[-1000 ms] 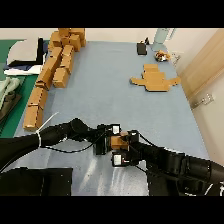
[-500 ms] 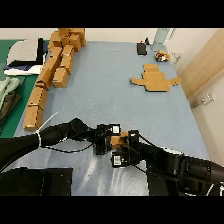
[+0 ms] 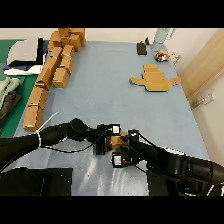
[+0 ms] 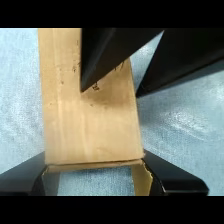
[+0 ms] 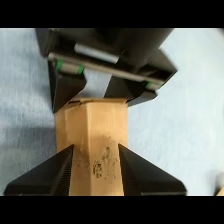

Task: Fold the box.

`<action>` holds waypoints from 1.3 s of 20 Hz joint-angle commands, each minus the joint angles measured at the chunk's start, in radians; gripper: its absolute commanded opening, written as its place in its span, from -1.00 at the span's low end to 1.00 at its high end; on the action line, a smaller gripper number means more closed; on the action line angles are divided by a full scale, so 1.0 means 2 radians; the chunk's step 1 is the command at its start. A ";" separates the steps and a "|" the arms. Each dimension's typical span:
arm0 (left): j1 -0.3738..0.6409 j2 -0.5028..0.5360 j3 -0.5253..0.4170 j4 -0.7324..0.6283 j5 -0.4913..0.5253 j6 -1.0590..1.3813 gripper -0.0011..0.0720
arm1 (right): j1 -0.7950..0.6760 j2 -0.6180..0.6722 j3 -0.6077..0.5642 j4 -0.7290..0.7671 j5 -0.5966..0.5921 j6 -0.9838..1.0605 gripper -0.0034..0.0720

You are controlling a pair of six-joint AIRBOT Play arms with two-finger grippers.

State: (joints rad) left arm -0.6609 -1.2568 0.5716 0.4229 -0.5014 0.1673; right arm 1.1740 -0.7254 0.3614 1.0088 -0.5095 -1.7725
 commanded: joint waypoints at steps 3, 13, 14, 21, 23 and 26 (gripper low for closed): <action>0.000 0.000 0.000 0.000 0.001 0.000 0.68 | 0.000 0.010 0.000 0.000 -0.001 0.000 0.19; 0.000 0.000 0.000 0.000 0.001 0.000 0.68 | 0.000 0.011 0.008 -0.006 -0.001 0.000 0.19; 0.000 0.000 0.000 0.000 0.001 0.000 0.68 | 0.000 0.012 0.008 -0.006 -0.001 0.000 0.19; 0.000 0.000 0.000 0.000 0.001 0.000 0.68 | 0.000 0.030 0.008 -0.007 -0.004 0.000 0.05; 0.000 0.000 0.000 0.000 0.001 0.000 0.68 | 0.000 0.030 0.008 -0.008 -0.004 0.000 0.05; 0.000 0.000 0.000 0.000 0.001 0.000 0.68 | 0.000 0.030 0.008 -0.023 -0.004 0.000 -0.05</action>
State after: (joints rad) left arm -0.6609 -1.2568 0.5716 0.4225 -0.4999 0.1673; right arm 1.1740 -0.6678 0.3759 0.9848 -0.5167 -1.7729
